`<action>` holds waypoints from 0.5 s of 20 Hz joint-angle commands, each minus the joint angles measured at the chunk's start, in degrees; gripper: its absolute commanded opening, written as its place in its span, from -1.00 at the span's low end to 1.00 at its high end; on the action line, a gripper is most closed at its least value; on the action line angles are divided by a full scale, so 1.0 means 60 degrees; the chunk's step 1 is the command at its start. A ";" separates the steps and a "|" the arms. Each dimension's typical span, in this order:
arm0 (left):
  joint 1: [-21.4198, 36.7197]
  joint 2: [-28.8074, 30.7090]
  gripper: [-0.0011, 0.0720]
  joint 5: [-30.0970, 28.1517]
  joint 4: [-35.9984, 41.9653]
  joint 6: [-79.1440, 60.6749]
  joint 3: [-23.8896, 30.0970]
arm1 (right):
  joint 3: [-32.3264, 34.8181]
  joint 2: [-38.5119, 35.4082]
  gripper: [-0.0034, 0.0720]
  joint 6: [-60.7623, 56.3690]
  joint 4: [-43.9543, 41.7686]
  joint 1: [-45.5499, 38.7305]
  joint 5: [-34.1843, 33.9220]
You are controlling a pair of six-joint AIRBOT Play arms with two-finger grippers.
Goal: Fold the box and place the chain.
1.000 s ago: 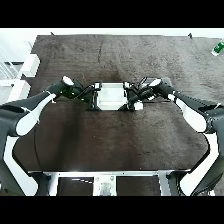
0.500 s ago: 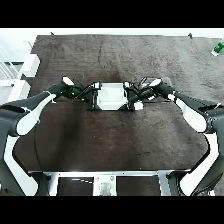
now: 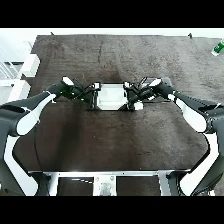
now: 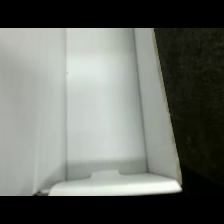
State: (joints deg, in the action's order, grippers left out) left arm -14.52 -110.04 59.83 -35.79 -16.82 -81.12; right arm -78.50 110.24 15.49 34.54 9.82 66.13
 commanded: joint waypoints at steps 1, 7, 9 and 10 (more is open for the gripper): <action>-0.0004 -0.0007 0.78 0.0073 -0.0029 -0.0026 0.0000 | 0.0004 -0.0004 0.53 -0.0004 -0.0004 -0.0004 -0.0007; -0.0004 -0.0007 0.34 0.0040 -0.0033 -0.0022 0.0000 | 0.0004 -0.0004 0.53 -0.0004 -0.0007 -0.0004 -0.0007; -0.0004 -0.0007 0.34 0.0040 -0.0029 -0.0026 0.0000 | 0.0004 -0.0004 0.54 -0.0004 -0.0007 -0.0004 -0.0007; -0.0004 -0.0007 0.34 0.0040 -0.0029 -0.0026 0.0000 | 0.0004 -0.0004 0.54 -0.0004 -0.0004 -0.0004 -0.0007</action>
State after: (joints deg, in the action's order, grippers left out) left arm -14.52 -110.04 60.12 -35.94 -16.95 -81.12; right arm -78.50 110.24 15.46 34.52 9.82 66.13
